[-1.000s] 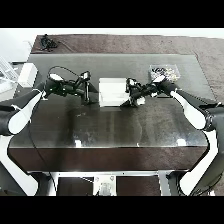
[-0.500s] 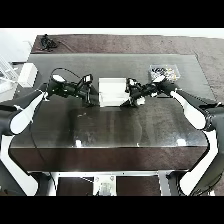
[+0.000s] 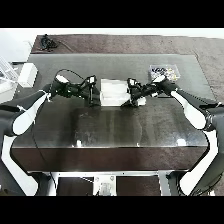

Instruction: Fold the box and place the chain.

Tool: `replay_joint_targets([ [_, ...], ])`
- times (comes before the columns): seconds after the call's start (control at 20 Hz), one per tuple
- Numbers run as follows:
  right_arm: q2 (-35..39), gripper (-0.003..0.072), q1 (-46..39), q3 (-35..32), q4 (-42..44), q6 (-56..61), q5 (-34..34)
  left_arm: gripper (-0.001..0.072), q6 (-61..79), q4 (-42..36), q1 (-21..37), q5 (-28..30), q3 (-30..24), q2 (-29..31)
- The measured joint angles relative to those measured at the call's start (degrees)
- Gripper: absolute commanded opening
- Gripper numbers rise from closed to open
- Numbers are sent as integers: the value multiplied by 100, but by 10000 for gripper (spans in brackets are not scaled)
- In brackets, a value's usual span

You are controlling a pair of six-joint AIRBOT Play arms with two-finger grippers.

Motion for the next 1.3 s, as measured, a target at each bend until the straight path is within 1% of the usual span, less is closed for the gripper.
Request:
replay_joint_targets([
  [0.25,-2,586,2,-2,13,-7,-7,715,68,-9,44,-39,0,-7],
  [0.6,-2,586,9,0,42,-7,-4,720,249,-2,317,-232,0,-9],
  [0.85,-2,586,9,0,22,-7,-4,720,450,-46,372,-284,0,-9],
  [1.3,-2,586,9,0,9,-7,-2,720,743,-352,374,-326,-2,-9],
])
